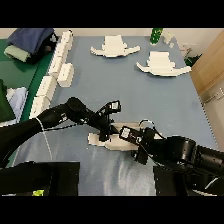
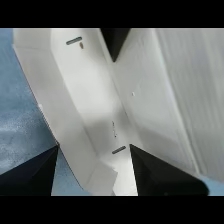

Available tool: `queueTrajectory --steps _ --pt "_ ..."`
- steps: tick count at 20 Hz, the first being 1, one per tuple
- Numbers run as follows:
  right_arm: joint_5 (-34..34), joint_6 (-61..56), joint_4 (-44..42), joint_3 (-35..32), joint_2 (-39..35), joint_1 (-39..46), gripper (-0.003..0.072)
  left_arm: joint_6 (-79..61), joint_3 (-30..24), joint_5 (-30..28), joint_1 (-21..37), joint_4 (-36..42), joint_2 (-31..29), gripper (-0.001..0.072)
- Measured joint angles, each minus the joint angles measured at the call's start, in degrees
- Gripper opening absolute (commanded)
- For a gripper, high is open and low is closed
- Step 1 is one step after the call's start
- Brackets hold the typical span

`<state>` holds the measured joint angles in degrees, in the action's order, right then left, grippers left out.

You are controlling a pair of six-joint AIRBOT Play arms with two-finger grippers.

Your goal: Fold the box.

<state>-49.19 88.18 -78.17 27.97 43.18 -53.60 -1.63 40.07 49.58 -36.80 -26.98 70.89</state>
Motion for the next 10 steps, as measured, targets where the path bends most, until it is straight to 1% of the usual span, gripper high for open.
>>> queueTrajectory --steps 4,5,6,10 --pt "-3.2 -10.6 0.7 0.5 -0.8 0.0 0.0659 0.0 0.0 0.0 0.0 0.0 0.0 0.0014" --pt "-3.8 -12.3 0.8 0.7 -0.9 0.0 0.0698 0.0 0.0 0.0 0.0 0.0 0.0 0.0014" --pt "-4.5 -13.6 0.9 0.7 -1.0 0.0 0.072 0.0 0.0 0.0 0.0 0.0 0.0 0.0014" --pt "-6.0 -16.3 1.6 0.9 -1.6 0.0 0.072 0.0 0.0 0.0 0.0 0.0 0.0 0.0014"
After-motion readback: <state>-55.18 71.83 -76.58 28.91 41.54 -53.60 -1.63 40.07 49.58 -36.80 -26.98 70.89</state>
